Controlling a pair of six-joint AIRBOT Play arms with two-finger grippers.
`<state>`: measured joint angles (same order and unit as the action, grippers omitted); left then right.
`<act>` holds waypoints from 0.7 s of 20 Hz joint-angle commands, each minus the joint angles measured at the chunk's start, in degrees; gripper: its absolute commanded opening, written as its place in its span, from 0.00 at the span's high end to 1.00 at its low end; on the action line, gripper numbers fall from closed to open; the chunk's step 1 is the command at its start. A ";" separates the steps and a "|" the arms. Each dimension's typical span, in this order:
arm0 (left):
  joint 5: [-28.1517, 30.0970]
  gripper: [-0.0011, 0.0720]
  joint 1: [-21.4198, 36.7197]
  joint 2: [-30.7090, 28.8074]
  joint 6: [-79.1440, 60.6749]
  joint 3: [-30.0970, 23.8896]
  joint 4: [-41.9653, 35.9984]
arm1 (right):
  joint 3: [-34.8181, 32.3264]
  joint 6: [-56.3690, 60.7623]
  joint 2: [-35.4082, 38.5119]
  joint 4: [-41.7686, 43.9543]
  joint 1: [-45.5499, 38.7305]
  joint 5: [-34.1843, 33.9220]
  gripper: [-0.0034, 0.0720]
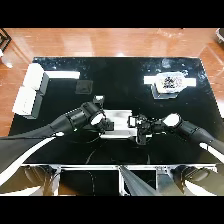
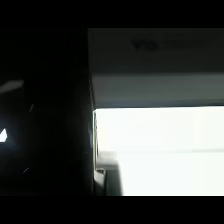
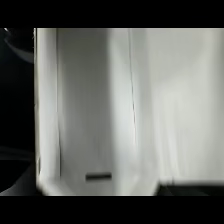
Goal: Fold the box and place the chain.
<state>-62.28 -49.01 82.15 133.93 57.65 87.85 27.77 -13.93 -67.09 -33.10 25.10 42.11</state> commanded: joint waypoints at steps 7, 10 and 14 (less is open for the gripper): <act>-1.90 0.96 2.82 -3.10 -1.64 -4.59 2.62 | 0.07 0.61 4.46 -4.00 0.02 1.18 0.03; 1.38 0.96 2.84 -3.08 -1.66 -6.45 0.81 | 0.07 0.15 4.42 -2.69 1.31 0.94 0.03; 1.73 0.96 2.89 -2.86 -1.68 -6.47 0.55 | 0.07 -1.09 3.82 -0.17 5.01 -1.66 0.22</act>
<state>-61.82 -46.22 79.15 132.33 51.70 89.23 27.77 -14.20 -62.94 -34.68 28.21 42.15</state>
